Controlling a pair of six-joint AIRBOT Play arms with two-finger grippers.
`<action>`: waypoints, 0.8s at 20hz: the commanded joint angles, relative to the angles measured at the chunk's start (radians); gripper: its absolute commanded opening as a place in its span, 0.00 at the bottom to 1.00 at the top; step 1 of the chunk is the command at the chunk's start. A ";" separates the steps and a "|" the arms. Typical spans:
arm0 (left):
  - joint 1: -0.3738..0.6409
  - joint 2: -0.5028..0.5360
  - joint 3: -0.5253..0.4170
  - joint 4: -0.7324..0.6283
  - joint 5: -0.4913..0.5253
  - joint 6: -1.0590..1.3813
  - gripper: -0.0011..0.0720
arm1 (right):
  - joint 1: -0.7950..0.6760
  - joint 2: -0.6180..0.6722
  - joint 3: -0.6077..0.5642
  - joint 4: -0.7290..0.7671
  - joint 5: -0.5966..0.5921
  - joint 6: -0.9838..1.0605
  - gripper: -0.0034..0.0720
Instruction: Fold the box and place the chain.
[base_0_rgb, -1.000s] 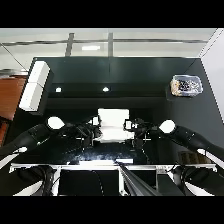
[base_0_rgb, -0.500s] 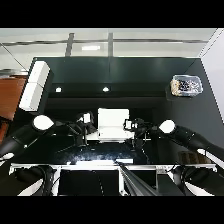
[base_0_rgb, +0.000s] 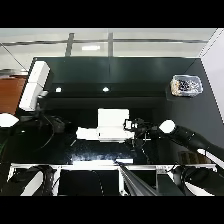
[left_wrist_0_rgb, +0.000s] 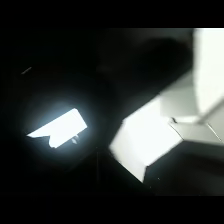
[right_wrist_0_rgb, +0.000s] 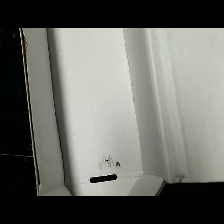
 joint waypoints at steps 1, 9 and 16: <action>0.214 -0.026 -0.044 0.047 -0.032 -0.474 0.05 | 0.000 0.000 0.000 0.000 0.001 0.000 0.56; 0.022 -0.365 -0.071 -0.095 -0.084 -0.365 0.05 | 0.000 0.000 0.000 0.000 0.001 0.000 0.56; -0.100 -0.436 -0.057 -0.300 -0.053 -0.214 0.21 | 0.000 -0.001 0.000 0.000 0.001 0.000 0.56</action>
